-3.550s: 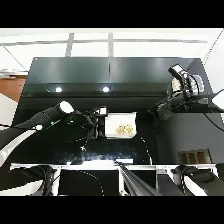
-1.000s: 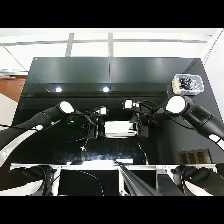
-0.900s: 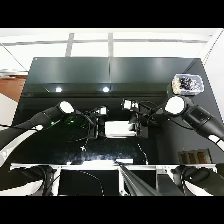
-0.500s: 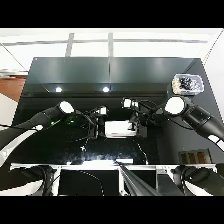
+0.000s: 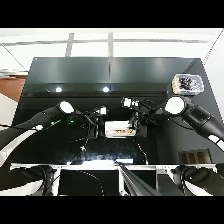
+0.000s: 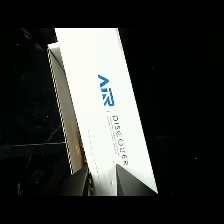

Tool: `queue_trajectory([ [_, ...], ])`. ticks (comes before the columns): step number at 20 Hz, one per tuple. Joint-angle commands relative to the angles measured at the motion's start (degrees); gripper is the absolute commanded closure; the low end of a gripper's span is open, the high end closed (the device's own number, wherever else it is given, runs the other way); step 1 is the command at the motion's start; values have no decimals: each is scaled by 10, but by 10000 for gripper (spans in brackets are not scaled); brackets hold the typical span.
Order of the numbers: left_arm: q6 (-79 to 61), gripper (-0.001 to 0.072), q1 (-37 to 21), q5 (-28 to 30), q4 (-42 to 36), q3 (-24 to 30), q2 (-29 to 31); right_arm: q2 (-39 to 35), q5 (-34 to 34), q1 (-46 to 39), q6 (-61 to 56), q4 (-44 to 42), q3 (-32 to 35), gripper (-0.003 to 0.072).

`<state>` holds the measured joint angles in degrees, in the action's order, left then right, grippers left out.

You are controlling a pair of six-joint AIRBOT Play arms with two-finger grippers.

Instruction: Fold the box and place the chain.

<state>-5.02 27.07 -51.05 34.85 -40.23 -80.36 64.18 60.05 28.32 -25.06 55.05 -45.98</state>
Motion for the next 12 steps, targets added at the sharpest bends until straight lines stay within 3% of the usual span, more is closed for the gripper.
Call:
queue_trajectory([
  [1,0,474,0,0,0,0,0,0,3,0,-2,0,0,507],
  [8,0,474,0,0,0,0,0,1,3,0,-9,0,8,487],
  [10,0,473,0,0,0,0,0,1,3,0,-9,0,8,420],
  [12,0,474,0,0,0,0,0,1,3,0,-9,0,8,420],
])
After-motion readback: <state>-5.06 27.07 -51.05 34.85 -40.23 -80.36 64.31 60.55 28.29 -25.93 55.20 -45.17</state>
